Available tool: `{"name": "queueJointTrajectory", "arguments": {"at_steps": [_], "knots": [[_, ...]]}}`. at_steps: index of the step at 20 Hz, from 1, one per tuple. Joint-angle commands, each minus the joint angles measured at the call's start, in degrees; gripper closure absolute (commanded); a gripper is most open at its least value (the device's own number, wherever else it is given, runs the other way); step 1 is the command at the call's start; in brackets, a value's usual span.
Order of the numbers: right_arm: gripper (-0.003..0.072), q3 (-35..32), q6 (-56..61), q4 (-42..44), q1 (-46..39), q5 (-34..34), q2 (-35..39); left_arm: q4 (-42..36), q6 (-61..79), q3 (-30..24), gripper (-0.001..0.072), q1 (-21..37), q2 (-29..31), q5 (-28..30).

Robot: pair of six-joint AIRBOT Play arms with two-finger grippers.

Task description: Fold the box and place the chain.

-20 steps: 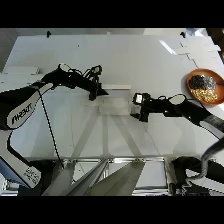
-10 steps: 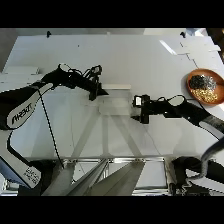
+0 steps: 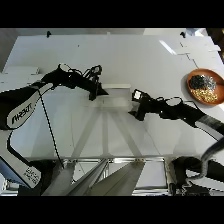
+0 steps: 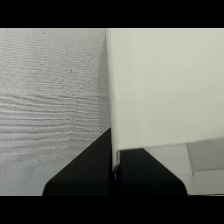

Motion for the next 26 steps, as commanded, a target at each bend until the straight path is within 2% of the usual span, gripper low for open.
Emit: {"name": "queueJointTrajectory", "arguments": {"at_steps": [1, 3, 8, 17, 19, 23, 26], "knots": [[-0.0001, 0.0, 1.97, 1.38, -0.17, -3.15, 1.49, 0.02, 0.04, -0.02, 0.0699, 0.02, -0.04, 0.02], [-0.0001, 0.0, 2.27, 1.42, -0.31, -3.17, 2.27, 0.02, 0.04, -0.02, 0.0699, 0.02, -0.04, 0.02], [-0.0001, 0.17, -0.83, 1.68, -0.31, 2.19, 2.25, 0.02, 0.04, -0.02, 0.0699, 0.02, -0.04, 0.02], [-0.0001, 2.36, -3.23, 2.12, -4.83, 2.8, 2.12, 0.02, 0.04, -0.02, 0.0699, 0.04, -0.04, 0.02], [-0.0001, 2.49, -7.41, 4.35, -4.83, 5.03, 2.03, 0.02, 0.04, -0.02, 0.0699, 0.02, -0.04, 0.02], [-0.0001, 3.23, -12.68, 10.51, -4.94, 5.22, 0.52, 0.02, 0.04, -0.02, 0.0699, 0.02, -0.04, 0.02], [-0.0001, 5.46, -12.76, 10.56, -5.01, 5.51, -2.49, 0.02, 0.04, -0.02, 0.0699, 0.02, -0.04, 0.02]]}}
